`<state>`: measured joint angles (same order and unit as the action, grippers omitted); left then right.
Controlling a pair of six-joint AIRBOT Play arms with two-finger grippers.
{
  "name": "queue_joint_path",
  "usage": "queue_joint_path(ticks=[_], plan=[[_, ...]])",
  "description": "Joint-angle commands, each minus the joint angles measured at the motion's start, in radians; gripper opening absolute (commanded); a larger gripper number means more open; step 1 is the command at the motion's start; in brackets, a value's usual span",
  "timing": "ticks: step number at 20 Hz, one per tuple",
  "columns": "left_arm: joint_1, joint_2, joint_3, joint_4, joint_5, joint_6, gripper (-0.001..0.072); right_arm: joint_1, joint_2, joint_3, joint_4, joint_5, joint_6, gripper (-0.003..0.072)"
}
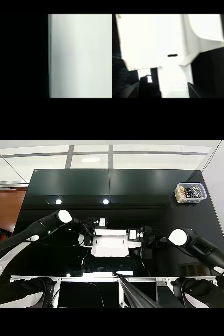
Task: Fold the box and place the chain.
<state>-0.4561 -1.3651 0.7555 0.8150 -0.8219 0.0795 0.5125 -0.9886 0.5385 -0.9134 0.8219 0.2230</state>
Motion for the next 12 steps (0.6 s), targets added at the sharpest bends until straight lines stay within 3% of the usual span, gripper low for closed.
queue_joint_path(ticks=[1,9,12], plan=[[-0.001,-0.001,0.000,0.007,0.002,-0.001,0.0025,0.013,-0.016,-0.031,0.070,0.032,-0.045,0.0713],[0.000,-0.001,0.000,0.006,0.003,-0.002,0.0025,0.089,-0.082,-0.095,0.278,-0.165,-0.209,0.0713],[0.000,-0.001,0.000,0.006,0.003,-0.002,0.0025,0.100,-0.135,-0.087,0.357,-0.182,-0.309,0.0714]])
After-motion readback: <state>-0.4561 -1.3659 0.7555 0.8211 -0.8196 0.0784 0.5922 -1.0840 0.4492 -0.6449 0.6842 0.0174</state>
